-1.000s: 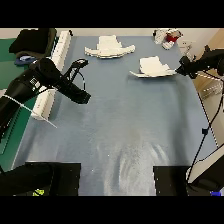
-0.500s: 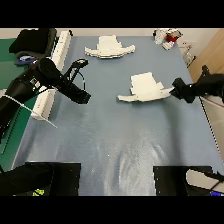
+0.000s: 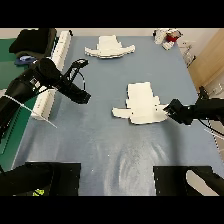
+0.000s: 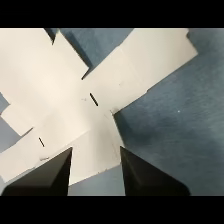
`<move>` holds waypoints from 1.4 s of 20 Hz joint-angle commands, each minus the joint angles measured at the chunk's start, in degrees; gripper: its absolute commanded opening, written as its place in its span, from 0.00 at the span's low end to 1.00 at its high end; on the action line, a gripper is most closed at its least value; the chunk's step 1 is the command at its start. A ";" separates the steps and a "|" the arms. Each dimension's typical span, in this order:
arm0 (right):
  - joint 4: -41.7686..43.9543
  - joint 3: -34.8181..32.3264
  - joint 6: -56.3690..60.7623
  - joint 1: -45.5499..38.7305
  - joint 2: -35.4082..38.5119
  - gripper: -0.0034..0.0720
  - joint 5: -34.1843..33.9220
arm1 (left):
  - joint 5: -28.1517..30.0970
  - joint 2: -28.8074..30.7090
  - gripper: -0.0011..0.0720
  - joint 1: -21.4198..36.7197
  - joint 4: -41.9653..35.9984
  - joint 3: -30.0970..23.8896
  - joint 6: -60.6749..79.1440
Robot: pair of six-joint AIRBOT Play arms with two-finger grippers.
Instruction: Fold the box.
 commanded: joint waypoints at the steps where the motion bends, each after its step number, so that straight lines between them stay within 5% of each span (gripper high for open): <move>1: -6.12 3.23 0.22 -1.49 0.17 0.63 -3.80 | 0.00 0.00 0.03 0.00 0.02 0.04 0.02; 5: -12.96 20.00 -2.54 -12.20 -8.35 0.63 -13.92 | 0.00 -0.02 0.03 0.00 0.02 0.04 0.02; 10: -2.58 34.58 -20.87 -19.71 -27.54 0.63 -23.19 | 0.00 -0.02 0.03 0.00 0.02 0.04 0.02; 17: 5.73 41.40 -32.17 -18.86 -45.03 0.63 -30.32 | 0.07 -0.02 0.03 0.00 0.02 0.04 0.02; 23: 7.26 41.68 -35.54 -17.42 -48.61 0.63 -36.89 | 0.46 -0.02 0.03 0.00 -0.52 0.04 0.00; 27: 7.56 41.68 -37.57 -13.35 -48.59 0.45 -38.97 | 0.44 -0.02 0.03 0.00 -2.34 0.04 0.00; 28: 7.56 41.68 -37.62 -12.63 -48.54 0.30 -39.01 | 0.39 -0.02 0.03 0.00 -2.82 0.04 0.00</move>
